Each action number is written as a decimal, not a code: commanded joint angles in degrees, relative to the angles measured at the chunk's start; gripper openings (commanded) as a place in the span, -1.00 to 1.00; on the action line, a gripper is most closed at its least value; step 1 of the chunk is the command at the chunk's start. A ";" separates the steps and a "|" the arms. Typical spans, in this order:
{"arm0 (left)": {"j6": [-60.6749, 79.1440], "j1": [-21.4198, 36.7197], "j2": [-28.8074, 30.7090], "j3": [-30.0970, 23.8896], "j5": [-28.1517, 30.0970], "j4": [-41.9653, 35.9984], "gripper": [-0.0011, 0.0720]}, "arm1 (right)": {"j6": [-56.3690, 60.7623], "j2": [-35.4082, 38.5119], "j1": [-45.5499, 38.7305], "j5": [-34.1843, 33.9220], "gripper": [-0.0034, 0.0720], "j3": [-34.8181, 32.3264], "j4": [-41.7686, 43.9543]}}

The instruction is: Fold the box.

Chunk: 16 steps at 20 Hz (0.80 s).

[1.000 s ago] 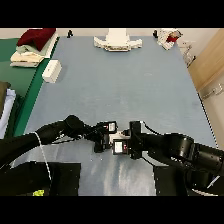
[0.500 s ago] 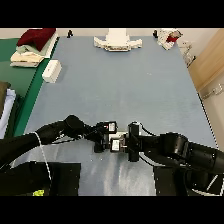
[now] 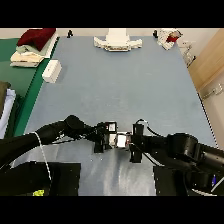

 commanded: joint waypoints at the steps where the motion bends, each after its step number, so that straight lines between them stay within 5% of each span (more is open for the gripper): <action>1: -0.04 0.02 -0.02 0.04 0.07 0.02 0.33 | 11.85 5.29 -0.09 3.28 -0.72 -3.02 3.19; 7: -0.04 0.02 -0.02 0.04 0.07 0.00 0.33 | 43.36 11.32 -0.09 30.14 -0.87 -18.71 3.15; 16: -0.04 0.02 -0.02 0.04 0.07 0.00 0.33 | 43.43 6.88 -2.60 29.92 -0.86 -19.32 -0.35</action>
